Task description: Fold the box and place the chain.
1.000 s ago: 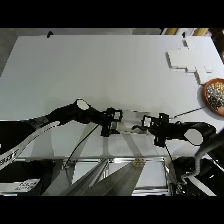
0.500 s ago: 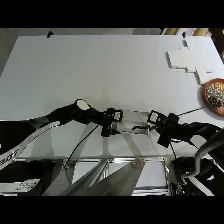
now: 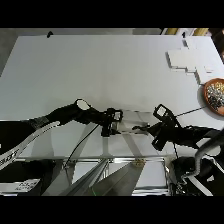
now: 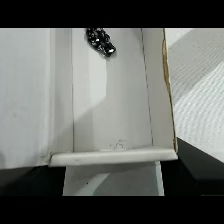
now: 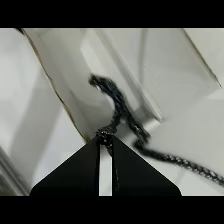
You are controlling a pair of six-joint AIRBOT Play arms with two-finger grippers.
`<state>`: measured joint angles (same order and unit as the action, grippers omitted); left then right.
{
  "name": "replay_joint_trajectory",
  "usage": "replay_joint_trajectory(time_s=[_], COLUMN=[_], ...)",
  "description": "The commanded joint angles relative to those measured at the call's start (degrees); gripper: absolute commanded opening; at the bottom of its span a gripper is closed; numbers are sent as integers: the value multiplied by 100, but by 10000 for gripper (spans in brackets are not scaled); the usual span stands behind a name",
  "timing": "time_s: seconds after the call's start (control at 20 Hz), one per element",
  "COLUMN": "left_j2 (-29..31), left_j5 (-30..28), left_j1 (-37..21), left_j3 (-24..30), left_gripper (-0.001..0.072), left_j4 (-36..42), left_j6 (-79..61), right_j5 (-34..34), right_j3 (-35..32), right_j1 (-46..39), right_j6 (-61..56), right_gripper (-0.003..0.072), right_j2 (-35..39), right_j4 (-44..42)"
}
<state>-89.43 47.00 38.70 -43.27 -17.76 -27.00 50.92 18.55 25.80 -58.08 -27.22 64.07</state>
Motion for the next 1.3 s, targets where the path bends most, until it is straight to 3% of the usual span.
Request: replay_joint_trajectory(time_s=[0.0, 0.2, 0.35, 0.55, 0.65, 0.75, 0.85, 1.0, 1.1, 1.25], left_j2=[-2, -2, -2, -2, -2, -2, -2, -2, -2, -2], left_j5=[-2, -2, -2, -2, -2, -2, -2, -2, -2, -2], left_j1=[-4, -4, -4, -4, -4, -4, -4, -4, -2, -2], left_j3=[-4, -4, -4, -4, -4, -4, -4, -4, -4, -4], left_gripper=[134, 134, 134, 134, 134, 134, 134, 134, 134, 134], left_j4=[0, 0, 0, 0, 0, 0, 0, 0, 0, 0], left_j6=[0, 0, 0, 0, 0, 0, 0, 0, 0, 0], right_j5=[-662, -1185, -1305, -1285, -1220, -1154, -769, 452, 1187, 1749], right_j3=[4, 2, 2, 2, 2, 37, 415, 1478, 1974, 2028], right_j1=[2, 2, 2, 2, 2, 2, -4, -450, -1021, -1762], right_j6=[39, 673, 1025, 1517, 1513, 1510, 1434, 1145, 1335, 2879], right_gripper=[23, 23, 24, 32, 171, 207, 206, 205, 191, 179], right_j2=[17, 11, -160, -925, -1287, -1405, -1403, -1403, -1403, -1421], right_j4=[-1335, -2437, -2503, -2498, -2472, -2317, -1613, -234, 74, 107])
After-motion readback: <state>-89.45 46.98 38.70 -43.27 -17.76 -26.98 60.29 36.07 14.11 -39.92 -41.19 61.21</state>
